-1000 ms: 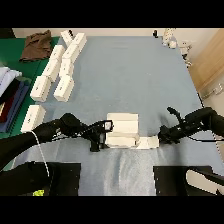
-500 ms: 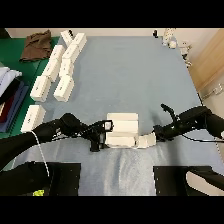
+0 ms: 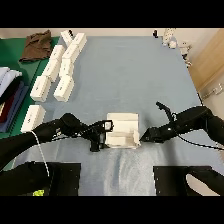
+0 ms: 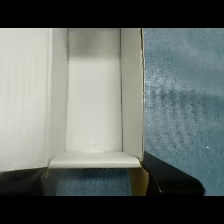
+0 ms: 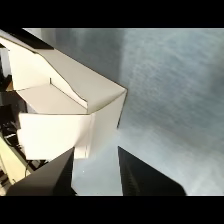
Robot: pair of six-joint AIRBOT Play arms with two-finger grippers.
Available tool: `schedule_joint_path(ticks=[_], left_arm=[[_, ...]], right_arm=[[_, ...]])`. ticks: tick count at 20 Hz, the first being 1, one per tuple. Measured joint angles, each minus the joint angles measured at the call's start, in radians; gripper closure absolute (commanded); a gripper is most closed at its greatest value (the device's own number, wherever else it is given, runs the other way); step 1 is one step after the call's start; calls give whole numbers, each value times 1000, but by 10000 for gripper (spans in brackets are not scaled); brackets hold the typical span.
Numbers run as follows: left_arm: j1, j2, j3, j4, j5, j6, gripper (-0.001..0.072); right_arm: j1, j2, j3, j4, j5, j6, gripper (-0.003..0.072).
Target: Fold the box.
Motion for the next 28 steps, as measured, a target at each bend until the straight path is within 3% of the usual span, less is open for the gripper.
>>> schedule_joint_path(ticks=[6, 11, 19, 28], left_arm=[[0, 0, 0, 0, 0, 0, 252], [0, 0, 0, 0, 0, 0, 252], [0, 0, 0, 0, 0, 0, 252], [0, 0, 0, 0, 0, 0, 252]], right_arm=[[172, 6, 50, -69, 166, 200, 267], [348, 5, 129, -298, 247, 537, 267], [602, -88, 243, -602, 213, 995, 270], [726, -289, 378, -756, 134, 1252, 273]])
